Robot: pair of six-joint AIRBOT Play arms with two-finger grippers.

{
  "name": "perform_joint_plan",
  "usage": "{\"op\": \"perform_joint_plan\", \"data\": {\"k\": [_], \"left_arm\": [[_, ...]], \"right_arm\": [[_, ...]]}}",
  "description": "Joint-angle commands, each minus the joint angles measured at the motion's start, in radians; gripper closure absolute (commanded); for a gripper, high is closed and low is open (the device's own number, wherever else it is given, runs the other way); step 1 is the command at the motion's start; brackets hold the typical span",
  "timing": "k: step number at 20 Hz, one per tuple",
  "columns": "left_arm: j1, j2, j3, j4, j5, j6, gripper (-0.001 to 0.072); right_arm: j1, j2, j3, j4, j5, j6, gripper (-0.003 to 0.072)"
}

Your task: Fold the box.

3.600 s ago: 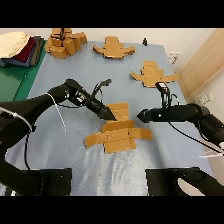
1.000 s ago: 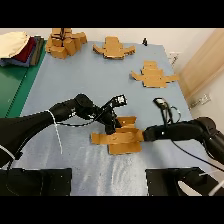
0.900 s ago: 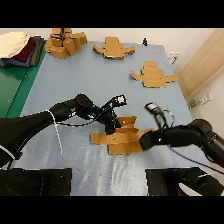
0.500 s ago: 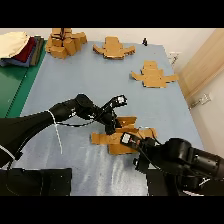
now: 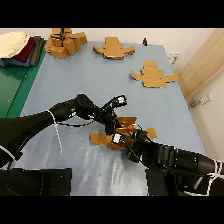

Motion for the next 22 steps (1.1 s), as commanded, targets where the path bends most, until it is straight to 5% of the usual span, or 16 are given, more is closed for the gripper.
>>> {"op": "perform_joint_plan", "data": {"k": [1, 10, 11, 12, 15, 22], "left_arm": [[-0.001, 0.0, 0.0, 0.0, 0.0, 0.0, 0.0695], [-0.001, 0.0, 0.0, 0.0, 0.001, 0.0, 0.0695], [-0.001, 0.0, 0.0, 0.0, 0.001, 0.0, 0.0695], [-0.001, 0.0, 0.0, 0.0, 0.0, 0.0, 0.0695], [-0.001, 0.0, 0.0, 0.0, 0.0, 0.0, 0.0695], [-0.001, 0.0, 0.0, 0.0, 0.001, 0.0, 0.0695]], "right_arm": [[0.002, 0.031, 0.0, -0.093, 0.019, 0.119, 0.0111], [0.002, 0.084, 0.0, -0.098, 0.018, 0.122, 0.0109], [0.002, 0.085, 0.0, -0.115, 0.006, 0.121, 0.0079], [0.001, 0.089, 0.0, -0.128, 0.005, 0.115, -0.0034], [-0.032, 0.09, -0.001, -0.119, 0.021, 0.092, -0.0034], [-0.234, 0.159, -0.003, 0.125, 0.083, -0.341, -0.0034]]}}
